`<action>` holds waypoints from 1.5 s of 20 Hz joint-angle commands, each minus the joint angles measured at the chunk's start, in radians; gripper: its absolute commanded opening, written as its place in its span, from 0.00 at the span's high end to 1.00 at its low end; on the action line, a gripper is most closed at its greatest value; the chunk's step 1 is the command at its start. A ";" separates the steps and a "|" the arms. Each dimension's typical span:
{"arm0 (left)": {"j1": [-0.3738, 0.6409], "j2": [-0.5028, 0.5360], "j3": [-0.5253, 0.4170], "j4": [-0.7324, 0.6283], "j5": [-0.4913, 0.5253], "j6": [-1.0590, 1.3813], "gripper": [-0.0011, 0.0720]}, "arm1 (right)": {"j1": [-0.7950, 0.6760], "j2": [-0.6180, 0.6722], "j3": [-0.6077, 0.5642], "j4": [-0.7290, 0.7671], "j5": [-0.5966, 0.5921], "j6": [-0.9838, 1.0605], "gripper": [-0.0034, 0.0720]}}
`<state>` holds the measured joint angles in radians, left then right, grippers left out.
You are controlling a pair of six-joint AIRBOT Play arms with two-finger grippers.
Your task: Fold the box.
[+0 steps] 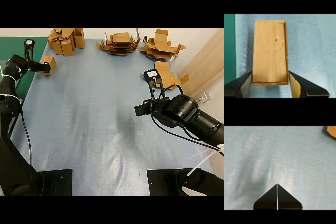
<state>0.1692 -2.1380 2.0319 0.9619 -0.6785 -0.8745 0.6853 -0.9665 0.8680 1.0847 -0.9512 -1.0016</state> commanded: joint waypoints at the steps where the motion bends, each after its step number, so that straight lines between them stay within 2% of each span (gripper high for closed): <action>1: -0.001 0.028 0.002 -0.026 0.010 0.022 0.04 | 0.000 -0.001 -0.001 0.001 0.000 0.000 0.95; 3: -0.001 0.055 0.002 -0.026 0.014 0.022 0.04 | 0.000 0.000 -0.001 -0.001 0.002 0.000 0.95; 5: -0.003 0.100 0.002 -0.033 -0.037 0.019 0.04 | 0.000 0.000 -0.001 0.000 0.020 0.000 0.95; 7: -0.010 0.168 0.002 -0.086 -0.201 0.010 0.04 | 0.000 0.000 -0.001 0.006 0.042 0.000 0.95; 11: -0.051 0.320 -0.007 -0.225 -0.725 -0.116 0.04 | 0.000 0.000 0.000 0.085 0.115 -0.040 0.95; 12: -0.075 0.357 -0.018 -0.245 -0.835 -0.119 0.10 | 0.000 0.000 0.000 0.107 0.133 -0.077 0.95; 13: -0.098 0.396 -0.038 -0.248 -0.896 -0.117 0.24 | -0.001 0.000 0.000 0.144 0.148 -0.124 0.95; 14: -0.128 0.449 -0.076 -0.257 -0.917 -0.117 0.29 | -0.013 0.000 0.001 0.238 0.162 -0.218 0.95; 17: -0.233 0.600 -0.196 -0.257 -0.962 -0.124 0.29 | -0.120 -0.001 0.003 0.742 0.142 -0.654 0.95; 18: -0.267 0.644 -0.239 -0.235 -0.973 -0.150 0.31 | -0.155 -0.001 0.003 0.833 0.136 -0.764 0.95; 19: -0.305 0.693 -0.302 -0.218 -0.994 -0.166 0.44 | -0.179 -0.001 0.003 0.863 0.135 -0.811 0.95; 20: -0.339 0.740 -0.377 -0.222 -1.006 -0.166 0.52 | -0.197 -0.001 0.003 0.867 0.126 -0.819 0.95; 22: -0.406 0.848 -0.572 -0.243 -0.946 -0.174 0.52 | -0.206 -0.001 0.003 0.867 0.098 -0.818 0.94; 26: -0.484 1.032 -0.914 -0.246 -0.630 -0.179 0.52 | -0.206 0.001 0.003 0.863 0.073 -0.817 0.94; 28: -0.487 1.078 -1.001 -0.246 -0.539 -0.198 0.52 | -0.206 0.000 0.003 0.859 0.074 -0.816 0.94; 30: -0.486 1.078 -1.012 -0.245 -0.530 -0.198 0.52 | -0.206 0.001 0.003 0.860 0.073 -0.817 0.94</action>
<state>-0.2996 -1.1072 1.1110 0.7185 -1.3083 -1.0618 0.4820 -0.9665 0.8707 1.9312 -0.8707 -1.8038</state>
